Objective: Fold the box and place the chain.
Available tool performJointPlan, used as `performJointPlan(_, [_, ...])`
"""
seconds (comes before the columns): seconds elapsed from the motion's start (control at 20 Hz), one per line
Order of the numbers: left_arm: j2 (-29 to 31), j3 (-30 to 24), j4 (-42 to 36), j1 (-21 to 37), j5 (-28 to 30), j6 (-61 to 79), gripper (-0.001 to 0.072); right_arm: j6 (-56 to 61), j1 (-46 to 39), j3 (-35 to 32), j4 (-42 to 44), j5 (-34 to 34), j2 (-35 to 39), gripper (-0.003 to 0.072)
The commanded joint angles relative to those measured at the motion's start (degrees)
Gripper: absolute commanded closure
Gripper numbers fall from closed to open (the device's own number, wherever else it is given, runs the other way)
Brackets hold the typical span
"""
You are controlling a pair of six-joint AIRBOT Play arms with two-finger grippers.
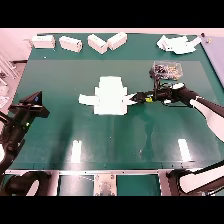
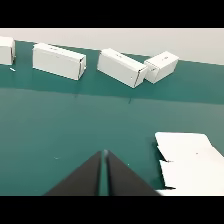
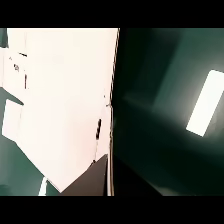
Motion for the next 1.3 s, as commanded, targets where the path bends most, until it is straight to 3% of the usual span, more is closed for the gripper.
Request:
performJointPlan(0.0, [0.0,0.1,0.1,0.0,-2.6,1.1,0.0007,1.0,0.0,3.8,-2.4,3.2,-1.7,0.0688])
performJointPlan(0.05, [0.0,0.1,0.0,0.0,-3.0,0.9,0.0041,1.5,0.0,4.9,-2.8,3.7,-2.4,0.0688])
performJointPlan(0.3, [0.0,0.1,1.0,0.0,-4.0,1.1,0.0038,3.4,0.0,5.8,-5.7,3.6,-3.0,0.0687])
performJointPlan(0.45, [-3.4,0.4,1.1,0.0,-6.1,3.3,0.0039,3.6,0.0,5.8,-6.1,3.5,-3.7,0.0687])
performJointPlan(0.6, [-13.7,5.4,1.1,0.0,-9.5,8.0,0.0039,3.6,0.0,5.8,-6.0,3.3,-4.5,0.0687])
performJointPlan(0.9, [-38.1,22.4,2.6,0.0,-19.3,19.9,0.0038,3.5,0.0,6.4,-6.0,3.1,-4.6,0.0686])
performJointPlan(1.0, [-44.5,27.4,2.6,0.0,-20.0,21.2,0.0038,3.5,0.0,6.8,-6.0,3.1,-4.6,0.0686])
performJointPlan(1.1, [-48.0,29.9,2.6,0.0,-18.8,21.7,0.0038,3.5,0.0,7.0,-6.0,3.1,-4.6,0.0685])
performJointPlan(1.25, [-47.9,30.1,0.3,0.0,-21.0,20.7,0.0061,3.1,0.0,7.0,-6.0,3.1,-4.6,0.0686])
